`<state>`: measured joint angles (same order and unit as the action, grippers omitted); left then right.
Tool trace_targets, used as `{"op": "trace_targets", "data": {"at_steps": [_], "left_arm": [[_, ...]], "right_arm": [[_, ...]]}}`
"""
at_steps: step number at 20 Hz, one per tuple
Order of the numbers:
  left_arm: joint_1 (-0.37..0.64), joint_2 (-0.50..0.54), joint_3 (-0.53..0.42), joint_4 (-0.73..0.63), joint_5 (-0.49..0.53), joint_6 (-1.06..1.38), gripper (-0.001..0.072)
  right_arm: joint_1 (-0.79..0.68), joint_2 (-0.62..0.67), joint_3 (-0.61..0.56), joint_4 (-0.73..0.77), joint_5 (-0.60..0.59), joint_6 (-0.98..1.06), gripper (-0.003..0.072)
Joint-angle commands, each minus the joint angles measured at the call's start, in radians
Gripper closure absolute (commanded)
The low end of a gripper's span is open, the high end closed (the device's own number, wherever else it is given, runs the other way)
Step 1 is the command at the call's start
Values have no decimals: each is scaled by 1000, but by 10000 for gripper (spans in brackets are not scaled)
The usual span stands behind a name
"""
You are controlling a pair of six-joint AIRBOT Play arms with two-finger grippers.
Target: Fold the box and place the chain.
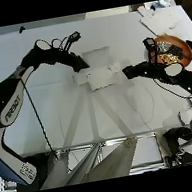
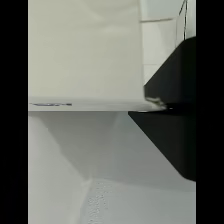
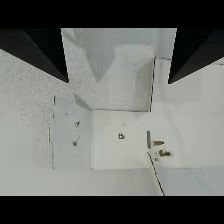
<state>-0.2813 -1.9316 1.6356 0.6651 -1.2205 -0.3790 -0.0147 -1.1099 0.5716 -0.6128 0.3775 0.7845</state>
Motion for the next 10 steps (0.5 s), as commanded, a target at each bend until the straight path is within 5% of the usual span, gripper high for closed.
{"op": "trace_targets", "data": {"at_steps": [1,7,10], "left_arm": [[2,129,1,135,-58,-66,707],[16,367,-21,130,-277,-75,713],[19,478,-195,66,-280,-48,714]], "right_arm": [[0,87,0,-52,-16,0,7],[0,294,0,-127,-110,1,44],[0,343,0,-172,-110,1,44]]}}
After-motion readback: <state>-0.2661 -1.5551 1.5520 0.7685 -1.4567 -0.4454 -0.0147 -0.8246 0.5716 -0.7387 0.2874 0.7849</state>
